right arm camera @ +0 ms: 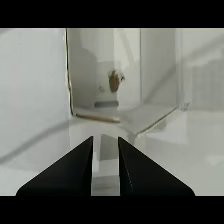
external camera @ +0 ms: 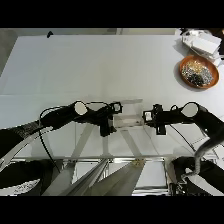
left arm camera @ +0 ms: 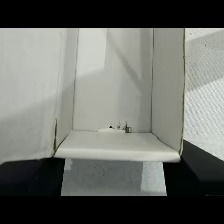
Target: Fold the box and place the chain.
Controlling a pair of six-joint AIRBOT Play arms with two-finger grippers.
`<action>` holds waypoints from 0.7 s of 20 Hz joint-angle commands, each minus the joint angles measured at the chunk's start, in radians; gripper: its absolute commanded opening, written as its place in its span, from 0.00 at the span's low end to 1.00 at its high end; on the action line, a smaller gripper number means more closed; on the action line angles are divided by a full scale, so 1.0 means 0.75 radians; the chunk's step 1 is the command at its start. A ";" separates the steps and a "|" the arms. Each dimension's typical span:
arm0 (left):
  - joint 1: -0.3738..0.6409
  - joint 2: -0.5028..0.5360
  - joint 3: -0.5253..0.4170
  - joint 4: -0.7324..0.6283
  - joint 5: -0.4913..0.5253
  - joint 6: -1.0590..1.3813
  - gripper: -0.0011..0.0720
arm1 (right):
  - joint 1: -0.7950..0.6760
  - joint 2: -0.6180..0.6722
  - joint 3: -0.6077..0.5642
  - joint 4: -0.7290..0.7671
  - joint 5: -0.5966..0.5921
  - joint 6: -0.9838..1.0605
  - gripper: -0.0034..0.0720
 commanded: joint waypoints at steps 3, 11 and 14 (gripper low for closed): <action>0.000 0.001 -0.001 0.000 0.000 0.000 0.47 | 0.065 -0.021 0.000 0.128 -0.051 -0.055 0.24; 0.000 0.001 -0.001 0.000 -0.001 0.001 0.47 | 0.156 -0.032 0.000 0.173 -0.141 -0.056 0.11; 0.000 0.001 -0.001 0.000 0.000 0.000 0.47 | 0.165 -0.048 0.000 0.192 -0.141 -0.055 0.13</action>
